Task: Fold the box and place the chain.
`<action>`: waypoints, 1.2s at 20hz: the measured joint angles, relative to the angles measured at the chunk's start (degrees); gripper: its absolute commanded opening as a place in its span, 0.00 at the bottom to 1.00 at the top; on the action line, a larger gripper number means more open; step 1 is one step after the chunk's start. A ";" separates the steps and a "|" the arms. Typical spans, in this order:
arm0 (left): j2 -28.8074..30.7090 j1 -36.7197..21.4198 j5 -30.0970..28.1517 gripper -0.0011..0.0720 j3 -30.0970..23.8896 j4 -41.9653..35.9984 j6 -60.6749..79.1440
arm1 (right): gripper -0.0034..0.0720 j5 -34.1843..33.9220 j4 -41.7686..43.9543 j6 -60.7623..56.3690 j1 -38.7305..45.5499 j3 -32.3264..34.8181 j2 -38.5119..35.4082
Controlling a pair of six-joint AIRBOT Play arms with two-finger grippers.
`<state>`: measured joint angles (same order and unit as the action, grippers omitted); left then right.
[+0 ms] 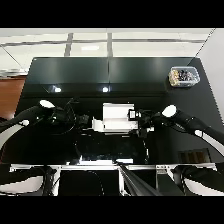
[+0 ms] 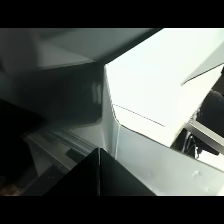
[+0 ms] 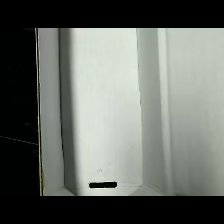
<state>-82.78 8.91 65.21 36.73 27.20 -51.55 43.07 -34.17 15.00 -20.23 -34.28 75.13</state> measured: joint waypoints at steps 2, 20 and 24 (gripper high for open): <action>0.00 0.07 0.44 0.77 0.00 -0.48 0.37 | 0.22 0.00 0.00 0.00 0.00 0.00 0.00; -0.02 5.70 5.73 0.69 11.32 2.89 -5.79 | 0.22 0.02 0.00 0.00 0.00 0.00 0.00; -0.02 8.33 5.81 0.68 16.11 8.61 -12.52 | 0.22 0.00 0.00 0.00 0.00 0.00 0.00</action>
<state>-82.81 17.23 71.02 52.84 35.81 -64.07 43.07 -34.17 15.00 -20.23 -34.28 75.13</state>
